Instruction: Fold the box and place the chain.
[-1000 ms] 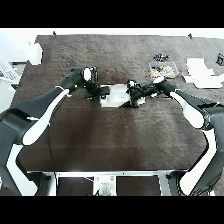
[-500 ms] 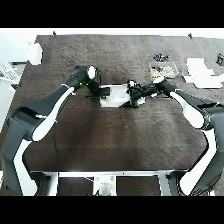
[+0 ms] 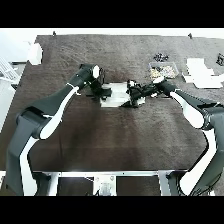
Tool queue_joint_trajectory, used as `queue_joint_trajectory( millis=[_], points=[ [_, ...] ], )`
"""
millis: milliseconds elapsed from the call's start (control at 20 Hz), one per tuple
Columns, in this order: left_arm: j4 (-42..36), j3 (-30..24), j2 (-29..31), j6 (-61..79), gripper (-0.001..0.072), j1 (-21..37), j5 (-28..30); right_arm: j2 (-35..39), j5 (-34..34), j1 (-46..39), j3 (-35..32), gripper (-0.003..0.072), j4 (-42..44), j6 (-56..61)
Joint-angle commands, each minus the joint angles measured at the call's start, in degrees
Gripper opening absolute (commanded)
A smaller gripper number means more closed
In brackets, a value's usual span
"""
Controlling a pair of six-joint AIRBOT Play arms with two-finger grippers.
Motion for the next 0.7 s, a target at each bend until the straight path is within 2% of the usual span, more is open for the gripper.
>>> queue_joint_trajectory(
  millis=[0,150,200,250,550,600,650],
  points=[
    [1.7,2.7,-1.5,0.0,0.0217,-0.5,-2.4,0.0,0.0,0.0,0.0,0.0591,0.0,0.0],
    [2.1,2.8,-1.5,0.0,0.0215,-0.5,-2.7,0.0,0.0,0.0,0.0,0.0591,0.0,0.0],
    [2.1,2.7,-1.5,0.0,0.0107,-0.5,-2.6,0.0,0.0,0.0,0.0,0.0591,0.0,0.0],
    [2.1,2.8,-1.5,0.0,0.0052,-0.5,-2.3,0.0,0.0,0.0,0.0,0.0591,0.0,0.0],
    [2.2,2.8,-1.5,0.2,0.0055,-0.5,-1.1,0.0,0.0,0.0,0.0,0.0591,0.0,0.0],
    [2.2,2.8,-1.5,0.2,0.0180,-0.5,-0.7,0.0,0.0,0.0,0.0,0.0591,0.0,0.0],
    [2.2,2.8,-1.5,0.2,0.0352,-0.5,-0.7,0.0,0.0,0.0,0.0,0.0591,0.0,0.0]
  ],
)
